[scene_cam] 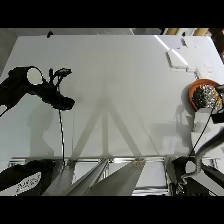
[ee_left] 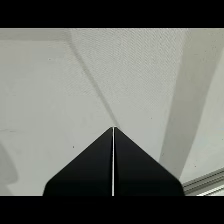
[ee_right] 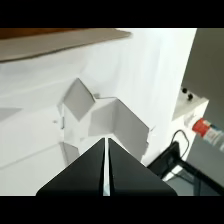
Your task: Fold the box and place the chain.
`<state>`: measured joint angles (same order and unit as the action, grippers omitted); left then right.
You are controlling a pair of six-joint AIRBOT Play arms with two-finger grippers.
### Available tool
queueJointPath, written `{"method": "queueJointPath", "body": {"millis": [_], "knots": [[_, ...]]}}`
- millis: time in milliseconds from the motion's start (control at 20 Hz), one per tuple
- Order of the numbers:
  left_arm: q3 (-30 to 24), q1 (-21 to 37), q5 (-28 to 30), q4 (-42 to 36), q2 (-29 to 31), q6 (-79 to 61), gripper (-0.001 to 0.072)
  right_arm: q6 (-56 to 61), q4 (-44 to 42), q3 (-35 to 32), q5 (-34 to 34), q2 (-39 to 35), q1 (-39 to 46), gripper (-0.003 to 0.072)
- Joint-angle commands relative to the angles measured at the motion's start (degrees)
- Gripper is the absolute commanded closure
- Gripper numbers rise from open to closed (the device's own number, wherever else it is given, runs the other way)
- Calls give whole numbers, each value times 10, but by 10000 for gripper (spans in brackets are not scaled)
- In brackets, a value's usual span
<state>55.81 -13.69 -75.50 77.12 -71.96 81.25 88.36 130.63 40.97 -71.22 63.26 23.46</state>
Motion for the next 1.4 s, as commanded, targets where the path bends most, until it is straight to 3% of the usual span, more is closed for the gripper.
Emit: {"method": "queueJointPath", "body": {"millis": [0,50,250,500,650,850,1000,1200,1350], "knots": [[0,0,0,0,0,0,698,-35,-27,2,48,0,121,287],[0,0,0,0,0,0,698,-61,-53,2,62,0,147,165],[0,0,0,0,0,0,698,-109,-92,2,122,5,218,164],[0,0,0,0,0,0,698,-98,-72,2,123,52,250,200],[0,0,0,0,0,0,698,-72,-61,2,121,64,262,366],[0,0,0,0,0,0,698,-72,-86,2,90,63,252,641],[0,0,0,0,0,0,698,-80,-134,2,65,18,180,668],[0,0,0,0,0,0,698,-125,-313,0,17,-57,32,669],[0,0,0,0,0,0,698,-120,-384,-38,25,-128,-87,670]]}}
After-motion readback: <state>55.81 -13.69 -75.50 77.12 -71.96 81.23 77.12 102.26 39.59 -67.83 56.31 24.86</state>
